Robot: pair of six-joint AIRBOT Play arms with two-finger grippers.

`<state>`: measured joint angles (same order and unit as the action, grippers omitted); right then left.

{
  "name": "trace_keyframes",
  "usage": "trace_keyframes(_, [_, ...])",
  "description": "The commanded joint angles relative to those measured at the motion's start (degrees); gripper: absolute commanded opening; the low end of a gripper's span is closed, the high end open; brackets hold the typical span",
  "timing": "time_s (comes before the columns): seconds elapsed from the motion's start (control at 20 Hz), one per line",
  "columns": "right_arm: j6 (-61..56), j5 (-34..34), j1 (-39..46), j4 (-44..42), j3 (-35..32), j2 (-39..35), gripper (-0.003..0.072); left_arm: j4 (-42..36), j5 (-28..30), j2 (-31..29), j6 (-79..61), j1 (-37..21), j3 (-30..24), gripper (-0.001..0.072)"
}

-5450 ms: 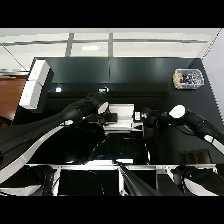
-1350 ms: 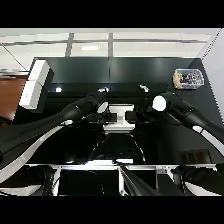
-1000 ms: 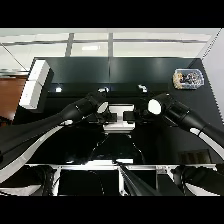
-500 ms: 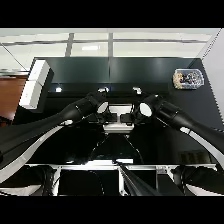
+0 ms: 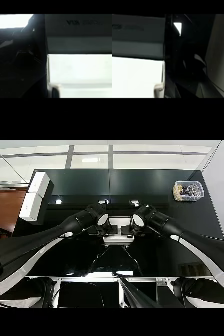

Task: Fold the box and place the chain.

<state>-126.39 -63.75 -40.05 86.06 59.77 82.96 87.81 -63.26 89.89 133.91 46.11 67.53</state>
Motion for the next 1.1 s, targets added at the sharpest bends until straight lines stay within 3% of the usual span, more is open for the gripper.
trace_keyframes(0.0, [-1.57,-0.46,-0.07,0.04,0.24,0.66,0.0306,0.02,-0.04,0.02,-0.02,-0.07,0.02,0.0026])
trace_keyframes(0.05, [-1.6,-0.44,-0.07,-0.33,0.24,0.81,0.0305,0.02,-0.04,0.02,0.0,-0.07,0.02,0.0026])
trace_keyframes(0.1, [-1.57,-0.46,-0.07,-0.52,0.22,1.03,0.0238,0.0,-0.02,0.02,0.0,-0.07,0.02,0.0026])
trace_keyframes(0.15, [-1.53,-0.35,-0.07,-0.57,0.22,1.14,0.0117,0.02,-0.04,0.02,0.0,-0.07,0.02,0.0026])
trace_keyframes(0.2, [-1.55,-0.07,-0.07,-1.01,0.24,1.22,0.0093,0.0,-0.04,0.02,0.0,-0.07,0.02,0.0026])
trace_keyframes(0.25, [-1.55,0.26,-0.07,-1.38,0.24,1.22,0.0012,0.02,-0.04,0.02,-0.02,-0.07,0.02,0.0026])
trace_keyframes(0.5, [-1.6,0.57,-0.07,-1.66,0.24,1.2,0.0031,0.02,-0.04,0.02,-0.02,-0.07,0.02,0.0026])
trace_keyframes(0.55, [-1.64,0.59,-0.04,-1.79,0.24,1.2,0.0193,0.04,-0.04,0.02,-0.02,-0.07,0.02,0.0026])
trace_keyframes(0.6, [-1.81,0.61,-0.04,-1.81,0.24,1.2,0.0212,0.02,-0.04,0.02,0.0,-0.07,0.02,0.0027])
trace_keyframes(0.65, [-1.81,0.61,-0.04,-1.79,0.24,1.2,0.0167,0.02,-0.04,0.02,-0.02,-0.07,0.02,0.0026])
trace_keyframes(0.7, [-1.79,0.68,-0.04,-1.75,0.24,1.2,0.0019,0.02,-0.07,0.02,-0.02,-0.07,0.02,0.0026])
trace_keyframes(0.85, [-1.79,0.94,-0.04,-1.77,0.24,1.2,0.0014,0.02,-0.09,0.02,-0.02,-0.07,0.02,0.0026])
trace_keyframes(0.9, [-1.79,0.83,-0.02,-1.77,0.24,1.14,0.0046,0.02,-0.11,0.02,0.0,-0.07,0.02,0.0026])
trace_keyframes(0.95, [-1.79,0.55,0.09,-1.9,0.31,0.92,0.0318,0.02,-0.11,0.02,-0.02,-0.07,0.02,0.0027])
trace_keyframes(1.0, [-1.73,0.02,0.15,-1.77,0.44,0.42,0.0399,0.02,-0.15,0.02,-0.02,-0.07,0.02,0.0026])
trace_keyframes(1.05, [-1.18,-0.74,0.26,-1.55,0.74,-0.37,0.0399,0.02,-0.22,0.02,-0.02,-0.07,0.02,0.0026])
